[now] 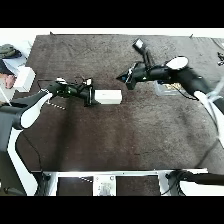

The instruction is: Fold the box and place the chain.

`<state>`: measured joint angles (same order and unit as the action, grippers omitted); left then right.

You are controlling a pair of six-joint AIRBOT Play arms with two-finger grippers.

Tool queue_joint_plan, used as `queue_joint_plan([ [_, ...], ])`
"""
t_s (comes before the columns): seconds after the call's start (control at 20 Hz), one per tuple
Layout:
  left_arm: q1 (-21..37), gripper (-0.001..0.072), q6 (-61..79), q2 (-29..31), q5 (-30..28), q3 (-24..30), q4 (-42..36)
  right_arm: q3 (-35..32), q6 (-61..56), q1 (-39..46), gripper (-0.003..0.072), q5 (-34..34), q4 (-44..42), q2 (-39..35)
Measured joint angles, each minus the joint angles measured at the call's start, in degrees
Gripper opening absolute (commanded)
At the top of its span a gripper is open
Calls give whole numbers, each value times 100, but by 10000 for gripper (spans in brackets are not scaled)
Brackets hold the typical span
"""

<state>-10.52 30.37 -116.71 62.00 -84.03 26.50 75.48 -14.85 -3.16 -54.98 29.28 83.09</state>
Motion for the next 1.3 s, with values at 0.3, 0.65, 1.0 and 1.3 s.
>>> queue_joint_plan([
  [0.3, 0, 286, 2, 0, 0, 2, 0, -1565, -400, 4, -12, 892, 22, -1928],
  [0.65, 44, 9, -109, -7, -160, -109, -275, -3110, -828, 2, -11, 1878, 35, -3018],
  [1.0, 527, 5, -1849, 291, -863, -686, -1040, -3425, -1058, 0, -11, 2435, 42, -3211],
  [1.3, 1099, 5, -3300, 1211, -2734, -317, -944, -3453, -1082, 0, -11, 2675, 44, -3226],
])
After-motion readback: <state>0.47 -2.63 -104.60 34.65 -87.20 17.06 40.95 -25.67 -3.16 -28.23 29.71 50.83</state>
